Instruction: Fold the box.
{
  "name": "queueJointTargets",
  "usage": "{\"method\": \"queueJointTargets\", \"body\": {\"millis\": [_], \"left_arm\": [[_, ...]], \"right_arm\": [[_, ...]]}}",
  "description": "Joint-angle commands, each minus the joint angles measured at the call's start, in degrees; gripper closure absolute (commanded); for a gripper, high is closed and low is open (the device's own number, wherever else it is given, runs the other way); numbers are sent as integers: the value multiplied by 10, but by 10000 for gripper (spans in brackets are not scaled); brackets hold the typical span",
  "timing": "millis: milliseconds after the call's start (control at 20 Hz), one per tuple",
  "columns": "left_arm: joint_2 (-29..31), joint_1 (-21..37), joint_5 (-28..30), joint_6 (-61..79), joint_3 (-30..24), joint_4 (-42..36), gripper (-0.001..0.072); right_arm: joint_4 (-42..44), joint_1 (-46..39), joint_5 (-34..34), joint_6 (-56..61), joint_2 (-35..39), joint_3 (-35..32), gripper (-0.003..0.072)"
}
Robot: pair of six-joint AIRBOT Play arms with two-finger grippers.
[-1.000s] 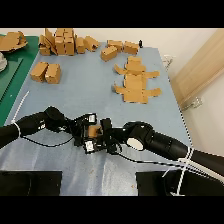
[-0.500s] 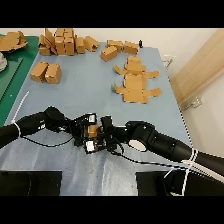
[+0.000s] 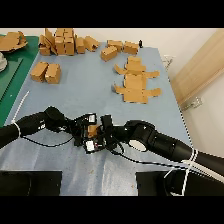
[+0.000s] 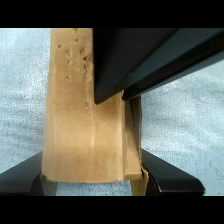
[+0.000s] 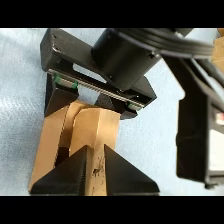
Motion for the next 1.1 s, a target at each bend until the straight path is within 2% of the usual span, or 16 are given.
{"method": "queueJointTargets", "body": {"millis": [0,1050], "left_arm": [[0,0,0,0,0,0,315],[0,0,0,0,0,0,315]], "right_arm": [[0,1,-1,0,0,0,530],[73,15,44,0,-18,-1,530]]}}
